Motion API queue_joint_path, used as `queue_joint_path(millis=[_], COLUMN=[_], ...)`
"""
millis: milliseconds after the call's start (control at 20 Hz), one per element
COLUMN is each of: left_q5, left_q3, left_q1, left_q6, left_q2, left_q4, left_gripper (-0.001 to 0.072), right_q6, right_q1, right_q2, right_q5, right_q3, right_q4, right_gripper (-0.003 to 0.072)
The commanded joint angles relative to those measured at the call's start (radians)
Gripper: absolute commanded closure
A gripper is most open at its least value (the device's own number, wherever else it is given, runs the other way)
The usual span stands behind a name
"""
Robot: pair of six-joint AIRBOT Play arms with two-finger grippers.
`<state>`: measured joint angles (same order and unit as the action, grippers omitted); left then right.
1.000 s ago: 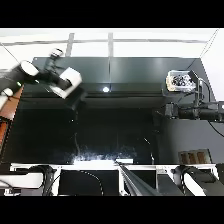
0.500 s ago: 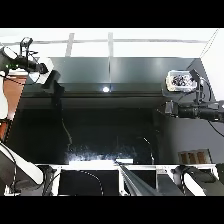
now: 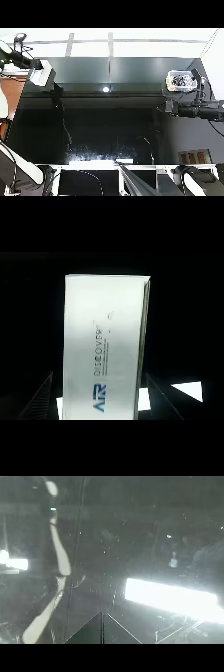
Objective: Fold the box and place the chain.
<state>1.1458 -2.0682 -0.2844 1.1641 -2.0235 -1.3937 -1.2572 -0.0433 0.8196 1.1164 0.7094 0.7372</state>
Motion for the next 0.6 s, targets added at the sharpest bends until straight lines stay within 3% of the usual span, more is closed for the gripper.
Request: queue_joint_path(millis=[0,50,100,150,200,300,400,550], left_q5=[0.196,0.282,0.358,0.448,0.512,0.470,0.258,-0.074], left_q3=[-0.010,-0.008,-0.007,0.005,0.056,0.228,0.487,0.945], left_q1=[0.001,0.004,0.007,0.008,0.010,0.041,0.108,0.260], left_q6=[0.069,0.121,0.202,0.314,0.348,0.307,0.304,0.258], left_q2=[0.139,0.182,0.217,0.250,0.298,0.445,0.658,1.002], left_q4=[0.013,0.037,0.048,0.046,0.074,0.143,0.147,0.153], left_gripper=[0.0005,0.0008,0.0057,0.0440,0.0680,0.0681,0.0681,0.0680], right_q6=[0.001,0.001,0.001,0.001,-0.001,-0.040,-0.096,-0.133], right_q1=[0.000,0.000,0.000,0.000,0.000,0.000,0.000,0.000], right_q2=[0.000,0.000,0.000,0.000,-0.001,-0.012,-0.064,-0.211], right_q5=[0.025,0.024,0.026,0.037,0.059,0.107,0.087,-0.057], right_q3=[0.001,0.001,0.001,0.001,0.001,0.001,0.001,-0.014], right_q4=[0.000,0.000,0.000,0.003,0.028,0.113,0.190,0.350], right_gripper=[0.0672,0.0672,0.0672,0.0672,0.0672,0.0673,0.0673,0.0673])
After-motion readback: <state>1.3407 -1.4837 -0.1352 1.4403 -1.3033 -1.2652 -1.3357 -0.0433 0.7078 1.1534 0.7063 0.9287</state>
